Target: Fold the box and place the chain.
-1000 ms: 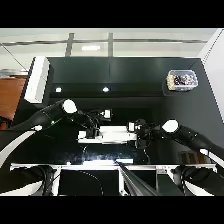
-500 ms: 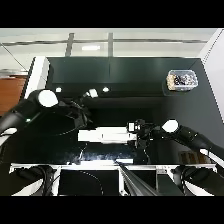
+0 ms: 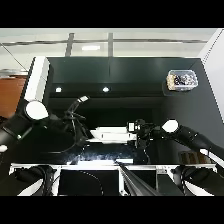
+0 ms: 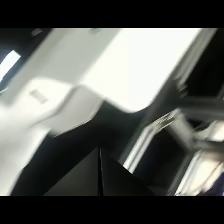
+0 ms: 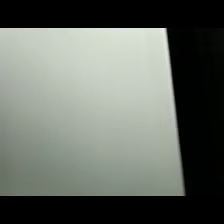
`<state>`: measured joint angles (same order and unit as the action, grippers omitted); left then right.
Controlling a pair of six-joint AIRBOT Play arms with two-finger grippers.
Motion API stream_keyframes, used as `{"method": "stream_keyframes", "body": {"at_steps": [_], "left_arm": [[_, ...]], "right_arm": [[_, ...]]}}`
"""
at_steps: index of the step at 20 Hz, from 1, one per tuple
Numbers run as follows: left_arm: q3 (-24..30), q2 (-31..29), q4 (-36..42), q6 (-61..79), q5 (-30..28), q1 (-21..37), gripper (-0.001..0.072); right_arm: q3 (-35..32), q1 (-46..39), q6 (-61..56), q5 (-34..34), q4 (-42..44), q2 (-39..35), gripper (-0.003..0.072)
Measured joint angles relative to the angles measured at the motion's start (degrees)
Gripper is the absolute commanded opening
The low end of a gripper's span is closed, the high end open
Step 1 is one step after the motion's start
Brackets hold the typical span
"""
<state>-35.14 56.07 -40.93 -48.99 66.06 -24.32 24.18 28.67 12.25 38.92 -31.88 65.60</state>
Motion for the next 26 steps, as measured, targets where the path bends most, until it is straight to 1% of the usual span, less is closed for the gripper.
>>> {"method": "stream_keyframes", "body": {"at_steps": [2, 5, 8, 10, 12, 16, 19, 26], "left_arm": [[3.7, -0.6, 8.9, 3.0, -6.7, -3.0, 0.0028], [6.6, -1.1, 17.7, 6.2, -18.8, -6.8, 0.0029], [7.8, -1.1, 22.8, 7.7, -31.4, -8.6, 0.0029], [8.1, -0.2, 23.9, 8.1, -36.2, -9.1, 0.0029], [8.3, 1.7, 24.6, 8.4, -39.1, -9.6, 0.0029], [8.3, 6.4, 27.0, 8.5, -43.0, -11.2, 0.0029], [8.4, 8.3, 28.4, 8.5, -45.7, -12.6, 0.0029], [8.3, 9.4, 27.6, 8.5, -46.2, -13.4, 0.0029]], "right_arm": [[0.0, 0.0, 0.0, 0.0, 0.0, 0.0, 0.0566], [0.0, 0.0, 0.0, 0.0, 0.0, 0.0, 0.0566], [0.0, 0.0, 0.0, -0.1, 0.1, 0.0, 0.0566], [0.0, 0.0, 0.0, -0.1, 0.1, 0.0, 0.0566], [0.0, 0.0, 0.0, -0.1, 0.1, 0.0, 0.0566], [0.0, 0.0, 0.0, -0.1, 0.1, 0.0, 0.0566], [0.0, 0.0, 0.0, -0.2, 0.1, 0.0, 0.0566], [0.0, 0.0, 0.0, -0.2, 0.1, 0.0, 0.0566]]}}
